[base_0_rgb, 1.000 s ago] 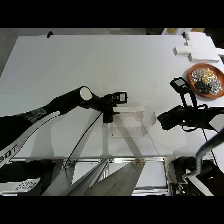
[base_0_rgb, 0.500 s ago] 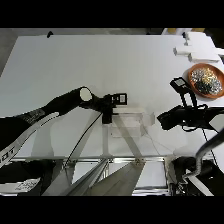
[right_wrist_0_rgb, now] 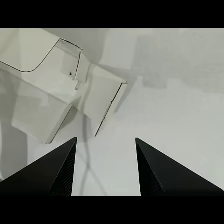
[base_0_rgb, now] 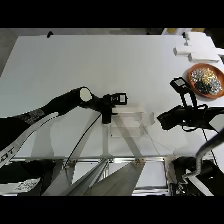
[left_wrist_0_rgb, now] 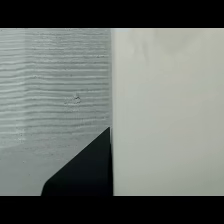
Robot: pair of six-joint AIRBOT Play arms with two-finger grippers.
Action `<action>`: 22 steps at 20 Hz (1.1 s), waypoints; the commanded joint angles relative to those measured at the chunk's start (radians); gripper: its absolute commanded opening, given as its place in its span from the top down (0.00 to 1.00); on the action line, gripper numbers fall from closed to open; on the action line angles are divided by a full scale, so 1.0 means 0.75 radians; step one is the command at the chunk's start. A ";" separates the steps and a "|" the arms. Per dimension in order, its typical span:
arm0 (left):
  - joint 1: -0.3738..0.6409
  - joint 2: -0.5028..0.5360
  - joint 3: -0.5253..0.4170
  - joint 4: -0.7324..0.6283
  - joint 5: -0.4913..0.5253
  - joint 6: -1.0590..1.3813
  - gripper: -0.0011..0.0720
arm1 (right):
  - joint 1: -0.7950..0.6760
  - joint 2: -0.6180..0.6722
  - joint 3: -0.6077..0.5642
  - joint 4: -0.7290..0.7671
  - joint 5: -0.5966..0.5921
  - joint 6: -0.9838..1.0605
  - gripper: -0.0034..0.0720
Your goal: Fold the box and place the chain.
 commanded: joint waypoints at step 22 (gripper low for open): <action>0.001 0.001 0.001 0.006 -0.017 -0.008 0.97 | 0.181 -0.148 0.001 0.461 0.109 -0.805 0.92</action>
